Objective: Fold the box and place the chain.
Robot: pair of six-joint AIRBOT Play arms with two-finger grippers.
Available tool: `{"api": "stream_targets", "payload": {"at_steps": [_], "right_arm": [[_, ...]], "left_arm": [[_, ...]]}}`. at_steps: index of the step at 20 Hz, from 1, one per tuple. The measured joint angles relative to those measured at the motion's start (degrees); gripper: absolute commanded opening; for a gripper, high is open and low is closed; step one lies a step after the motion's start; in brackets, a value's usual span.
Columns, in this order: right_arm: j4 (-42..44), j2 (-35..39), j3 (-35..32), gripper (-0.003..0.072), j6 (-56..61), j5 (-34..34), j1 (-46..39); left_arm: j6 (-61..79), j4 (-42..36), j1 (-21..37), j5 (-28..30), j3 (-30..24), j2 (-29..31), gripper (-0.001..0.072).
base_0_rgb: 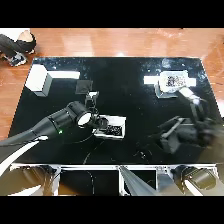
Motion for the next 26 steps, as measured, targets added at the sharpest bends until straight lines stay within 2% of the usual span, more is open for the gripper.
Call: {"api": "stream_targets", "payload": {"at_steps": [4, 8, 9, 11, 13, 16, 20, 23, 26], "right_arm": [[-2.97, 7.48, 0.02, 0.0640, 3.08, -1.22, -3.74], [-4.85, 9.81, 0.00, 0.0641, 7.56, -1.36, -5.05], [-4.76, 10.10, 0.02, 0.0711, 8.61, -1.14, -5.16], [-3.54, 10.27, 0.00, 0.0707, 9.68, -0.42, -5.29], [-1.51, 9.79, 0.00, 0.0706, 9.68, -0.44, -5.40], [0.52, 5.51, -0.04, 0.0706, 9.66, -0.07, -5.46], [1.86, -10.60, 2.86, 0.0705, 10.71, 4.20, -5.40], [4.11, -25.27, 10.49, 0.0706, 7.65, 8.83, -4.57], [6.62, -40.35, 21.18, 0.0706, -3.34, 9.27, -1.01]], "left_arm": [[1.95, -0.35, -1.57, -9.01, 3.39, 4.83, 0.0632], [1.99, 3.61, -4.46, -21.09, 3.93, 15.47, 0.0631], [1.49, 5.29, -4.63, -24.79, 3.50, 18.53, 0.0631], [1.09, 7.67, -3.43, -29.55, 2.14, 24.26, 0.0631], [2.54, 8.79, 0.13, -31.01, 0.26, 28.74, 0.0631], [9.07, 7.32, 9.01, -26.32, -2.73, 31.98, 0.0631], [19.63, 1.75, 19.93, -15.04, -4.83, 31.95, 0.0631], [24.90, -0.39, 24.44, -6.19, -5.53, 30.67, 0.0631], [29.51, -1.51, 26.38, -2.58, -5.88, 28.15, 0.0631]]}}
